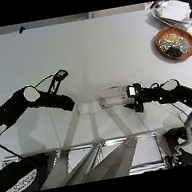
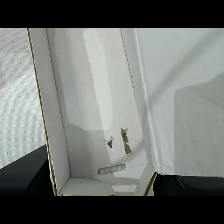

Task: Fold the box and place the chain.

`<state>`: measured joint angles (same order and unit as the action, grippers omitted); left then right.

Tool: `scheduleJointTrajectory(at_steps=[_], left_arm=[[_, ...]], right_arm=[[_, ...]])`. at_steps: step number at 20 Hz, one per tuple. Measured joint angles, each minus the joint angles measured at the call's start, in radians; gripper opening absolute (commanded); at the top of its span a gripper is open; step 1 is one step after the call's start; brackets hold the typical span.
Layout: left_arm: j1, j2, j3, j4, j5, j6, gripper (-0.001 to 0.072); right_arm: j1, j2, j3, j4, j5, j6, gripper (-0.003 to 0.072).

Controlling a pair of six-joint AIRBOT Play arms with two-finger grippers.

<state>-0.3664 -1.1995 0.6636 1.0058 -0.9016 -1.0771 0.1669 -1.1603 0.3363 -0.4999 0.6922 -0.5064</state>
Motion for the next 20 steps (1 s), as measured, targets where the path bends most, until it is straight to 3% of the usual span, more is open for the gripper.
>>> scheduleJointTrajectory(at_steps=[7,17,20], left_arm=[[-0.003,-0.065,-0.033,-0.080,-0.013,-0.112,0.0001],[-0.103,-0.097,-0.037,-0.365,0.021,0.083,0.0009],[-0.139,-0.097,-0.037,-0.435,0.049,0.129,0.0092]], right_arm=[[0.000,0.000,0.000,0.000,0.000,0.000,0.0401],[0.000,0.000,0.000,0.000,0.000,0.000,0.0401],[0.000,0.000,0.000,0.000,0.000,0.000,0.0401]])
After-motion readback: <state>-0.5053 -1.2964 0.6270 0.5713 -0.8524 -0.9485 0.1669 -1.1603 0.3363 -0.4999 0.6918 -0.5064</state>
